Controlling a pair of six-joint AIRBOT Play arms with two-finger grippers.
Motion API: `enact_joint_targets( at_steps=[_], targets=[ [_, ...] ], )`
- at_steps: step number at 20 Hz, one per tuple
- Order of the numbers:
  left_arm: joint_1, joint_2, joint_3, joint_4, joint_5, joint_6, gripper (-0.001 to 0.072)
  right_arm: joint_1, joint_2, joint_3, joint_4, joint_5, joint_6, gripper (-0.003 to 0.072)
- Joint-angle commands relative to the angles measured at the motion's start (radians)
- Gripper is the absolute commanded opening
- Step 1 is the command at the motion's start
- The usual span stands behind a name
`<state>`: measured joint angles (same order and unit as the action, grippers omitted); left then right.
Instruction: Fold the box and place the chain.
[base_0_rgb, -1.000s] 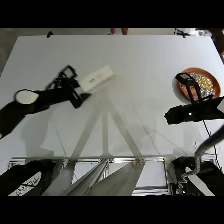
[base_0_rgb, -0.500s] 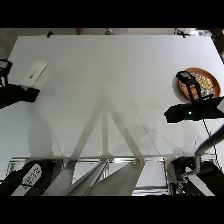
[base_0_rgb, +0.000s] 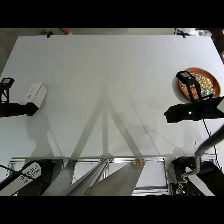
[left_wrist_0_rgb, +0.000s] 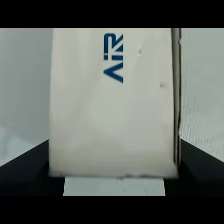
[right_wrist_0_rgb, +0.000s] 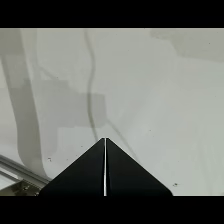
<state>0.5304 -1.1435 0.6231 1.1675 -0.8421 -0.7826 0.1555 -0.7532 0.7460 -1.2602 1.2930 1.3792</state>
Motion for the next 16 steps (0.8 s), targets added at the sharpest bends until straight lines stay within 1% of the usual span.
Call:
enact_joint_targets(
  at_steps=[1,3,4,8,9,11,12,14,16],
  targets=[
    [0.005,-0.045,-0.001,0.050,-0.068,-0.004,0.0212,-0.001,0.001,0.001,0.001,0.002,0.001,0.0012],
    [0.004,-0.038,-0.001,0.053,-0.070,-0.004,0.0616,-0.001,0.001,0.001,0.002,0.005,0.001,0.0012],
    [0.001,-0.029,-0.001,0.054,-0.070,-0.003,0.0673,-0.001,0.001,0.001,0.002,0.006,0.001,0.0012],
    [-0.044,0.052,-0.001,0.114,-0.067,-0.003,0.0692,-0.001,0.001,0.001,0.003,0.007,0.002,0.0012],
    [-0.062,0.084,-0.001,0.133,-0.064,-0.003,0.0692,-0.001,0.001,0.001,0.004,0.007,0.002,0.0012],
    [-0.102,0.160,-0.001,0.126,-0.035,-0.003,0.0692,-0.001,0.001,0.001,0.004,0.007,0.001,0.0012],
    [-0.127,0.199,-0.001,0.103,-0.025,-0.004,0.0691,-0.001,0.001,0.001,0.004,0.007,0.001,0.0012],
    [-0.171,0.270,-0.001,0.011,-0.048,-0.004,0.0690,-0.001,0.001,0.001,0.004,0.005,0.001,0.0012],
    [-0.200,0.311,-0.001,-0.090,-0.134,-0.039,0.0688,-0.001,0.001,0.001,0.004,0.003,0.001,0.0012]
  ],
)
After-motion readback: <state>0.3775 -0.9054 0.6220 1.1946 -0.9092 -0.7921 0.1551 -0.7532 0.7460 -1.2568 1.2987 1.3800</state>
